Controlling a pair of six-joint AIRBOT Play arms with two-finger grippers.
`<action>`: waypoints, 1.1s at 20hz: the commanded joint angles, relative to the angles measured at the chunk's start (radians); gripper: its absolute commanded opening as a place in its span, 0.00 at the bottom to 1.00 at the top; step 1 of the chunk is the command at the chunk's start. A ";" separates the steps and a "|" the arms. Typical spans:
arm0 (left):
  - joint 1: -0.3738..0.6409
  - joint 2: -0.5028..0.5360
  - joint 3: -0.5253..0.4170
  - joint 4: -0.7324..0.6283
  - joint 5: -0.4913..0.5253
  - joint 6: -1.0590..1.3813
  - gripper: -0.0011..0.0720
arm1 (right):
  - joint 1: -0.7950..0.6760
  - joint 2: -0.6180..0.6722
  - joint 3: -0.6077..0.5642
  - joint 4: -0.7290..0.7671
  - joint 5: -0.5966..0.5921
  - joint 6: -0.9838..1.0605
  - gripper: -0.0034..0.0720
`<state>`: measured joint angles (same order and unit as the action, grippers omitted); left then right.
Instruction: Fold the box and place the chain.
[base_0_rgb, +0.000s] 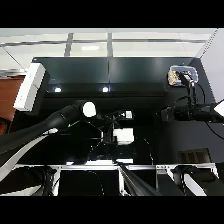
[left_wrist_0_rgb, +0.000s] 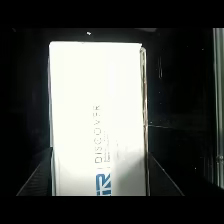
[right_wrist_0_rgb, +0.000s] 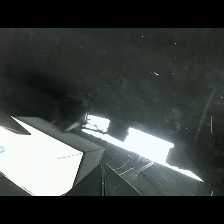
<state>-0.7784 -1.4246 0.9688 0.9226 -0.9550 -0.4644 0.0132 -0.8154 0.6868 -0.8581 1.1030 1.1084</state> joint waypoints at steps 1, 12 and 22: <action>-0.032 -0.004 0.001 0.130 0.060 -0.155 0.99 | 0.000 0.000 0.000 0.000 0.000 0.006 0.07; 0.274 0.233 0.092 0.446 -0.266 -0.592 0.41 | 0.000 0.000 0.000 0.000 0.020 0.010 0.07; 1.289 0.349 -0.027 0.603 -0.503 -0.867 0.41 | 0.001 0.000 0.000 0.011 -0.012 0.010 0.07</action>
<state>0.2901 -1.0691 0.9726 1.5013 -1.3876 -1.3285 0.0132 -0.8154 0.6868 -0.8497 1.1042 1.1187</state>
